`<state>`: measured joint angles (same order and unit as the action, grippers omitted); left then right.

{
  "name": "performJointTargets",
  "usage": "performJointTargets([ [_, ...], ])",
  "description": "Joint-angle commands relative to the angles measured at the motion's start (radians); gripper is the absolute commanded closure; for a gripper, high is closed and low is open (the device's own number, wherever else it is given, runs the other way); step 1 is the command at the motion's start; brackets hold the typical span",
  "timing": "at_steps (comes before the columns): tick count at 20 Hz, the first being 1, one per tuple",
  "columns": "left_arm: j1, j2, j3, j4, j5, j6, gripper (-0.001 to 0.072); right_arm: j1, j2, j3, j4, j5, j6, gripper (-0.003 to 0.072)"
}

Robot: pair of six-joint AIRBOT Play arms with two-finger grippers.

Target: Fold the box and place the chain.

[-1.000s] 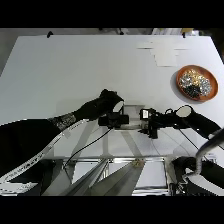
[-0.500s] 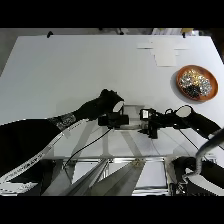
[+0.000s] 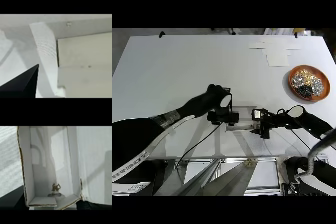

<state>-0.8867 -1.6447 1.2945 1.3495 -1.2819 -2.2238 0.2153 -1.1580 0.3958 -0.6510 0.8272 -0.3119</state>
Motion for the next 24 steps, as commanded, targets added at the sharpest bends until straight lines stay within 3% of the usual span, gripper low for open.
performJointTargets([
  [1, 0.048, 0.065, 0.000, -0.035, -0.056, 0.295, 0.0203, 0.000, 0.001, 0.001, 0.000, 0.000, 0.000, 0.0219],
  [4, 0.121, 0.169, -0.008, -0.036, -0.158, 0.470, 0.0202, 0.000, 0.001, 0.001, 0.000, 0.000, 0.000, 0.0219],
  [6, 0.182, 0.248, -0.045, -0.036, -0.159, 0.604, 0.0202, 0.000, 0.000, 0.001, 0.000, 0.000, 0.000, 0.0219],
  [9, 0.286, 0.334, -0.146, -0.061, -0.167, 1.085, 0.0189, 0.000, 0.001, 0.001, 0.000, 0.000, 0.000, 0.0219],
  [10, 0.325, 0.355, -0.199, -0.080, -0.157, 1.274, 0.0138, 0.000, 0.001, 0.001, 0.000, 0.000, 0.000, 0.0219],
  [13, 0.404, 0.375, -0.359, -0.177, -0.026, 1.740, 0.0132, 0.000, 0.001, 0.001, 0.000, 0.000, 0.000, 0.0219],
  [16, 0.414, 0.341, -0.468, -0.370, 0.155, 2.121, 0.0132, 0.000, 0.001, 0.001, 0.000, 0.000, 0.000, 0.0219],
  [21, 0.348, 0.214, -0.483, -0.710, 0.339, 2.430, 0.0131, 0.000, 0.000, 0.001, 0.000, 0.000, 0.000, 0.0219],
  [22, 0.335, 0.194, -0.483, -0.729, 0.363, 2.435, 0.0102, 0.000, 0.000, 0.001, 0.000, 0.000, 0.000, 0.0219],
  [23, 0.323, 0.179, -0.483, -0.729, 0.380, 2.435, 0.0014, 0.000, 0.001, 0.001, 0.000, 0.000, 0.000, 0.0219],
  [24, 0.317, 0.169, -0.483, -0.729, 0.381, 2.434, 0.0011, 0.000, 0.001, 0.001, 0.000, 0.000, 0.000, 0.0219],
])
